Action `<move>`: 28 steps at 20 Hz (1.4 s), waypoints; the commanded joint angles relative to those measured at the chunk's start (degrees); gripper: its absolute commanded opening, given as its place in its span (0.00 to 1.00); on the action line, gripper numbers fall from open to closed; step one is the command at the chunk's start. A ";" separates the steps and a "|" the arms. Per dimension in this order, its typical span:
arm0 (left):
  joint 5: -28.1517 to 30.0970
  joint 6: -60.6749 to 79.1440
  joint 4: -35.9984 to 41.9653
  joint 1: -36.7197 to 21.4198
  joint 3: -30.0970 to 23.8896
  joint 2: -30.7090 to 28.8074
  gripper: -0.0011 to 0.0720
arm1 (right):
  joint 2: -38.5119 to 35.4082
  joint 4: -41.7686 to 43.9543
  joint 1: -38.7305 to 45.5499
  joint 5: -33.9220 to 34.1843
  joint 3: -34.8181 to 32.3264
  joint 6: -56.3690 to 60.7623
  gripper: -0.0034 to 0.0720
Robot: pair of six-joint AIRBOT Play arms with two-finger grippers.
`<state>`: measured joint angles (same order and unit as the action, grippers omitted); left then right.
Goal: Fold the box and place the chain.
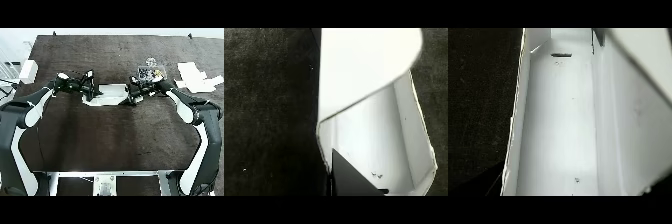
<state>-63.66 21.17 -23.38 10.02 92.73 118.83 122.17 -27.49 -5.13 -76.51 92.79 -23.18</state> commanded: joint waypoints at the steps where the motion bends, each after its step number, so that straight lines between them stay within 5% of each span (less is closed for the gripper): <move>1: -1.01 1.90 0.24 -0.09 0.79 -0.28 0.30 | 0.04 0.02 -0.04 -0.02 -0.02 0.00 0.80; 11: -17.99 -4.04 -2.32 -5.57 10.19 -0.28 0.35 | 0.04 0.02 -0.04 -0.02 -0.02 0.00 0.80; 13: -22.64 -5.35 -2.34 -7.30 13.29 -0.31 0.06 | 0.04 0.02 -0.04 -0.04 -0.02 0.00 0.80; 15: -24.87 -8.79 -2.40 -8.07 16.35 -0.37 0.04 | 0.04 0.02 -0.04 -0.02 -0.02 0.00 0.80; 20: -21.20 -13.79 -6.01 -4.79 15.85 -6.45 0.03 | 0.04 0.02 -0.04 -0.02 -0.02 0.00 0.80; 28: -9.77 -13.18 -11.52 4.70 2.84 -12.24 0.03 | 0.04 0.02 -0.04 -0.02 -0.02 0.00 0.80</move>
<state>-79.31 8.03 -33.65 12.25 99.66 107.63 122.19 -27.49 -5.15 -76.55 92.79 -23.18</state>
